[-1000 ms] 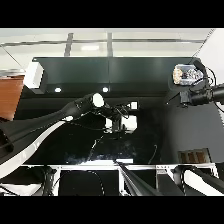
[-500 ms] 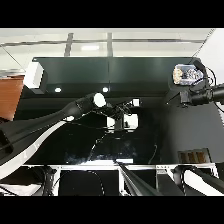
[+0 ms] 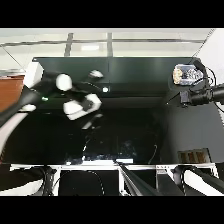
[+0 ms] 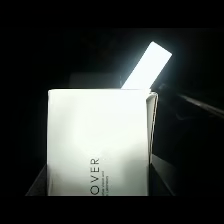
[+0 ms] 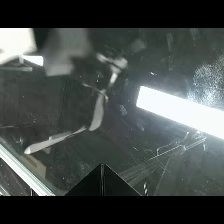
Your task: Fold the box and place the chain.
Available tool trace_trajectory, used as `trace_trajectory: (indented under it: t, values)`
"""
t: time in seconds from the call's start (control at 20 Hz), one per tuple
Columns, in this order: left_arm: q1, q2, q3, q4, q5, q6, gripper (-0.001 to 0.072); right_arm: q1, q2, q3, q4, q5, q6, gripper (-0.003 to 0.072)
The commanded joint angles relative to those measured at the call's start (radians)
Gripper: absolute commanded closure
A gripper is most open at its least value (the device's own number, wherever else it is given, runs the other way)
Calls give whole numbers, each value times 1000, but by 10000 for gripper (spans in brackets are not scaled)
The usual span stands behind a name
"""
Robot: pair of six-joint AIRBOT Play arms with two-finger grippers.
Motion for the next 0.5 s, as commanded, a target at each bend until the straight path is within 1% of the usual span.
trace_trajectory:
  t: [0.0, 0.15, 0.2, 0.25, 0.35, 0.45]
  values:
    - [321, 101, -91, 111, -137, -200, 417, -1, 0, 1, 0, 0, -1, 676]
    - [622, 156, -169, 95, -103, -222, 418, -1, 0, 1, 0, -8, -1, 675]
    - [715, 156, -176, 63, -81, -222, 418, 0, 0, 1, 0, -13, 0, 675]
    - [782, 150, -175, 30, -54, -221, 418, 0, 0, 1, 0, -19, 0, 676]
    - [876, 136, -171, -27, 50, -214, 418, 0, 0, 1, 1, -22, 0, 676]
    - [922, 94, -150, -131, 104, -47, 418, 0, 0, 1, 1, -21, 0, 676]
